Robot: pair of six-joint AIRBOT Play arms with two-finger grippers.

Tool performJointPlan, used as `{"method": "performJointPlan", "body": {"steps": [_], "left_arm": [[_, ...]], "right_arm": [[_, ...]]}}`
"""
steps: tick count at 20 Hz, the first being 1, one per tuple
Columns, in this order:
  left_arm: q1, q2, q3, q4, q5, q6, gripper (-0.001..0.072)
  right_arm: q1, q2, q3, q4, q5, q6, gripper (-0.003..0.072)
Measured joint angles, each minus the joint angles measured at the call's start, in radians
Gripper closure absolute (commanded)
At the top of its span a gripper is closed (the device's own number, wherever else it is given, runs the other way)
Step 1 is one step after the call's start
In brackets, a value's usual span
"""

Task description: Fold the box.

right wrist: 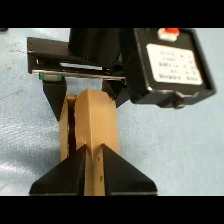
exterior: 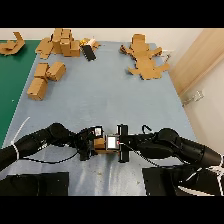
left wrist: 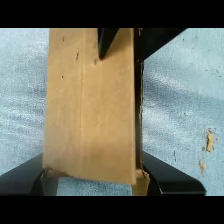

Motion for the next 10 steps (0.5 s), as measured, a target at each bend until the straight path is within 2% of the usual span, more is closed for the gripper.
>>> {"method": "performJointPlan", "body": {"steps": [6,10], "left_arm": [[0.0,0.0,0.0,-0.001,0.0,0.0,0.0201],[0.0,0.0,0.0,0.0,0.0,0.0,0.0201]], "right_arm": [[0.012,-0.029,0.0,0.0,-0.007,0.001,0.0538],[0.024,-0.033,-0.001,0.026,-0.052,0.001,0.0537]]}}
